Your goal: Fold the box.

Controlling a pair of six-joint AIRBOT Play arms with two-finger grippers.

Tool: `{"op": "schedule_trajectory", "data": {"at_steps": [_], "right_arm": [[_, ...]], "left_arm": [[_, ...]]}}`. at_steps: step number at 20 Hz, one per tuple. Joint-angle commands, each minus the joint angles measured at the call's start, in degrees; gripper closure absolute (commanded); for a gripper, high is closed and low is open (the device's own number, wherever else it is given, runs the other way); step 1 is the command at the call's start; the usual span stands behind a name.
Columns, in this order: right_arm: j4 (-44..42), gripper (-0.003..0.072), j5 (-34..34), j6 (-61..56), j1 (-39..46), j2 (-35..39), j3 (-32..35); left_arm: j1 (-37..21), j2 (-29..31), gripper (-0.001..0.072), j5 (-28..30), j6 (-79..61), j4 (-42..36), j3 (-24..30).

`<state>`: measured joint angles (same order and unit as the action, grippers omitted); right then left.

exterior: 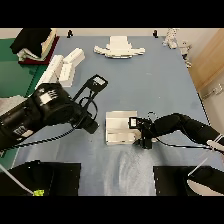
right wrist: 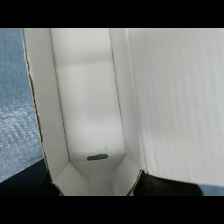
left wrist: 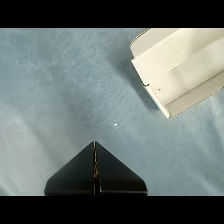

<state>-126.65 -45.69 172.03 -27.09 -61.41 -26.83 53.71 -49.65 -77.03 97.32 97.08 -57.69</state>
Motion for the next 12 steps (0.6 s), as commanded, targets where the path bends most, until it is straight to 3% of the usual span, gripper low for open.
{"op": "schedule_trajectory", "data": {"at_steps": [1,2,4,7,12], "right_arm": [[-0.02,0.0179,0.00,-0.02,-0.04,0.04,0.00],[-0.02,0.0179,0.00,-0.02,-0.04,0.04,0.00],[-0.02,0.0178,0.02,-0.02,-0.04,0.04,0.00],[-0.02,0.0179,0.00,-0.02,-0.04,0.04,0.00],[-0.02,0.0178,0.00,-0.02,-0.04,0.04,0.00]], "left_arm": [[-9.38,7.98,0.0692,14.29,-33.94,-13.70,10.62],[-12.50,9.31,0.0685,16.87,-41.57,-19.47,13.84],[-18.47,10.23,0.0016,19.39,-55.56,-29.09,19.93],[-23.43,10.21,0.0012,23.15,-69.99,-38.03,28.46],[-23.78,9.77,0.0011,33.24,-94.12,-56.28,40.06]]}}
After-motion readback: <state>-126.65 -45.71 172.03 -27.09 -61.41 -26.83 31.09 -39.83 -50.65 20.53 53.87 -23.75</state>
